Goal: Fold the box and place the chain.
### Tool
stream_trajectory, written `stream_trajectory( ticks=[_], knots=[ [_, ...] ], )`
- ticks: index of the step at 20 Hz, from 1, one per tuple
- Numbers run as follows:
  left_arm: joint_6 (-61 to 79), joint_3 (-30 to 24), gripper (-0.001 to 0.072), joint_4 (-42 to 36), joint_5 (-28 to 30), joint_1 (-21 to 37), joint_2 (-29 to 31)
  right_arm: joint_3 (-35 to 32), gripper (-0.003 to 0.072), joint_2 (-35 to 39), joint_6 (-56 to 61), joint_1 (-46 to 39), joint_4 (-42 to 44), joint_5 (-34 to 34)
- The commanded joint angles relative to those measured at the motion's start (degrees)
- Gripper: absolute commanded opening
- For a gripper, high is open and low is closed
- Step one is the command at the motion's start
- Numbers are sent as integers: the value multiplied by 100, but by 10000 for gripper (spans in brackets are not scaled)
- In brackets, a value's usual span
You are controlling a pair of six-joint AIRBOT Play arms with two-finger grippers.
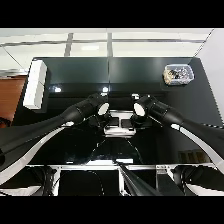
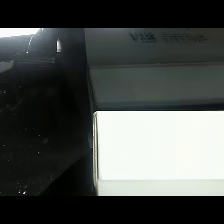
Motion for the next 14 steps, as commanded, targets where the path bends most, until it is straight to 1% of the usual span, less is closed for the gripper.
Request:
stream_trajectory(
  ticks=[1,2,3,4,5,6,7,11,12,13,14],
  knots=[
    [-2,4,30,-4,7,4,0,-7,220,-35,-9,0,15,-2],
    [-2,4,30,-4,7,4,0,-7,219,-42,-9,0,15,-2],
    [-2,4,30,-4,7,4,0,-7,179,-42,-11,0,15,-2],
    [-2,4,30,-4,7,4,0,-7,177,-42,-11,0,15,-7],
    [-2,4,30,-4,7,4,0,-7,52,-42,-13,0,15,-7],
    [-2,4,30,-4,4,4,0,-7,54,-42,-13,0,15,-7],
    [-2,4,30,-4,4,4,0,-7,10,-42,-37,0,15,-9],
    [-2,4,30,-4,2,4,0,-2,16,-28,-61,0,9,-31],
    [-2,4,30,-4,0,4,0,0,141,0,-70,0,2,-28],
    [-2,4,30,-4,0,4,0,2,394,61,-157,0,26,-28],
    [-2,4,30,-4,0,4,0,9,394,157,-304,0,50,4]
  ],
)
